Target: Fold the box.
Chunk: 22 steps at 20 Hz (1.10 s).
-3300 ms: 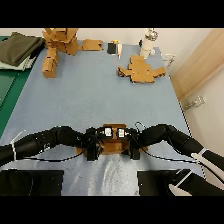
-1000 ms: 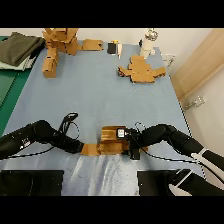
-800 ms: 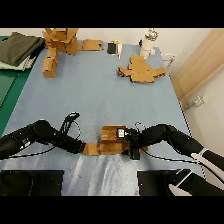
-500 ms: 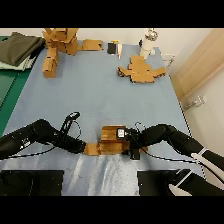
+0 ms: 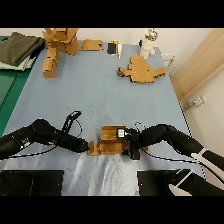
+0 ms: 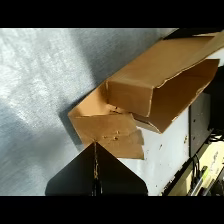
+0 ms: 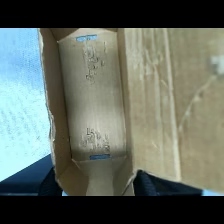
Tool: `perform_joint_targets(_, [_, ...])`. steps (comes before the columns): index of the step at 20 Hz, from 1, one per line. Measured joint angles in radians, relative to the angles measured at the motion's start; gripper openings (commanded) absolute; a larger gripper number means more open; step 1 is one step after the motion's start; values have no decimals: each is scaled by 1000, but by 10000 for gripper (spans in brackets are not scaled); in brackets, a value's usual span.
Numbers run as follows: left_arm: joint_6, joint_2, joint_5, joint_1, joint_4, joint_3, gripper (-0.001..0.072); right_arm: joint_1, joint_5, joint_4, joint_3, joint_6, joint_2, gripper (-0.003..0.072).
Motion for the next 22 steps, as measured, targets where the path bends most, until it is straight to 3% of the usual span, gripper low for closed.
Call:
perform_joint_targets(5, [18, 0, -10, 4, -17, 0, 9, 0, 0, 0, 0, 0, 0, 558])
perform_joint_targets(11, [-37, 1, -4, 30, 56, 0, 9, 0, 0, 0, 0, 0, 0, 558])
perform_joint_targets(22, [-62, -61, 49, -23, 85, 0, 9, 0, 0, 0, 0, 0, 0, 559])
